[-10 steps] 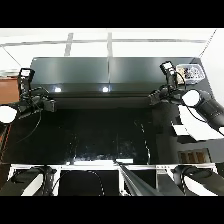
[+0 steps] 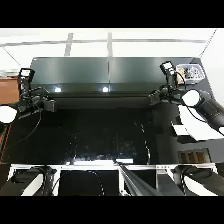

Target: Fold the box and place the chain.

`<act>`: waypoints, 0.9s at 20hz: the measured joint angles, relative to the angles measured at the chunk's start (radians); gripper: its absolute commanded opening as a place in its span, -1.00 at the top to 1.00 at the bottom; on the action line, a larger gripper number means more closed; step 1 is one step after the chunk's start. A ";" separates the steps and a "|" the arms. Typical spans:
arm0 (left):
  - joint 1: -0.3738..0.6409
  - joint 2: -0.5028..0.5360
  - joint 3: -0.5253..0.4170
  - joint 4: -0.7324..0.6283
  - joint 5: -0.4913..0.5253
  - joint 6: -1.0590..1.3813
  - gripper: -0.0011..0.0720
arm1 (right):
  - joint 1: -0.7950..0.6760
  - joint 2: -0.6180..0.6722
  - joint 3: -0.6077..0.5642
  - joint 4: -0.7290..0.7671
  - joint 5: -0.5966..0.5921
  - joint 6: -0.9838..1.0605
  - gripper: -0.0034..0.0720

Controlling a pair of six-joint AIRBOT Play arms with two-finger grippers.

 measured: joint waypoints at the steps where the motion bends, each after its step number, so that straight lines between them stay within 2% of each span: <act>1: 0.000 0.000 0.000 0.000 0.000 0.000 0.91 | 0.000 0.000 0.000 0.000 0.000 0.000 0.88; 8: 0.000 0.000 0.000 0.000 0.000 0.000 0.91 | 0.000 0.000 0.000 0.005 0.000 0.000 0.88; 13: 0.000 0.000 0.000 -0.008 0.002 0.000 0.91 | 0.001 0.000 0.000 0.153 0.004 0.001 0.87; 14: 0.000 -0.002 0.000 -0.014 0.005 0.000 0.91 | 0.001 0.000 0.000 0.196 0.006 0.001 0.48; 15: 0.000 -0.003 0.000 -0.019 0.005 0.000 0.91 | 0.001 0.000 0.000 0.238 -0.003 0.001 -0.85; 16: 0.000 -0.004 0.000 -0.027 0.006 0.000 0.91 | 0.001 0.000 0.000 0.269 -0.022 0.001 -0.97; 18: 0.000 -0.006 0.000 -0.048 0.006 0.000 0.91 | -0.005 0.000 0.001 0.284 -0.060 -0.007 -0.97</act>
